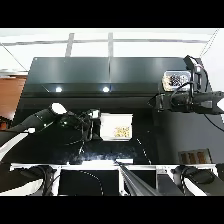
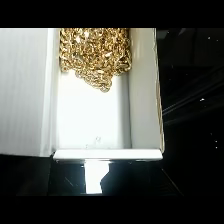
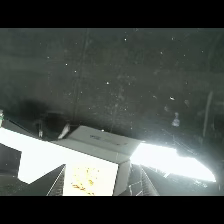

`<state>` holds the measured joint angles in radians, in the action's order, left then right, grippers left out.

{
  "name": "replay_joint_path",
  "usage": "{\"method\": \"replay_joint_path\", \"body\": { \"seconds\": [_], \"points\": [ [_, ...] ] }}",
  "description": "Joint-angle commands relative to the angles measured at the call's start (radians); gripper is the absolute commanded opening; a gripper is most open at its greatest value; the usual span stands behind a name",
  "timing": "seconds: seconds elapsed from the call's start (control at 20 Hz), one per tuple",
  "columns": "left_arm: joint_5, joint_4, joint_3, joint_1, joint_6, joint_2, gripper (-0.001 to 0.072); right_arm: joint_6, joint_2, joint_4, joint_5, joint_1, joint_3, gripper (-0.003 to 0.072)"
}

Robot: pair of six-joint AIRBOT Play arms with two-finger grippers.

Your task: Fold the box and place the chain.

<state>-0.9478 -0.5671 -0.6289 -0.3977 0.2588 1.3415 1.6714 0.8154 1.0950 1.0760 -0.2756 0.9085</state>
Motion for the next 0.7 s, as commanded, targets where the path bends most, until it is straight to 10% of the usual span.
{"method": "replay_joint_path", "body": {
  "seconds": [0.0, 0.2, 0.3, 0.35, 0.65],
  "points": [
    [0.01, 0.005, 0.0, -0.008, -0.005, -0.001, 0.0706, 0.0, 0.0, 0.002, 0.0, -0.001, 0.0, 0.0536],
    [0.013, 0.01, 0.0, -0.008, -0.005, -0.001, 0.0673, 0.0, 0.002, 0.008, -0.006, -0.001, -0.011, 0.0536],
    [0.018, 0.01, 0.0, -0.008, -0.005, -0.001, 0.0434, -0.028, 0.019, 0.01, -0.014, -0.001, -0.034, 0.0537],
    [0.021, 0.01, 0.0, -0.008, -0.005, -0.001, 0.039, -0.06, 0.037, 0.005, -0.01, -0.006, -0.038, 0.0659],
    [0.024, 0.01, 0.0, -0.009, -0.006, -0.001, 0.0361, -0.36, 0.284, -0.024, -0.209, -0.051, 0.051, 0.072]
  ]
}}
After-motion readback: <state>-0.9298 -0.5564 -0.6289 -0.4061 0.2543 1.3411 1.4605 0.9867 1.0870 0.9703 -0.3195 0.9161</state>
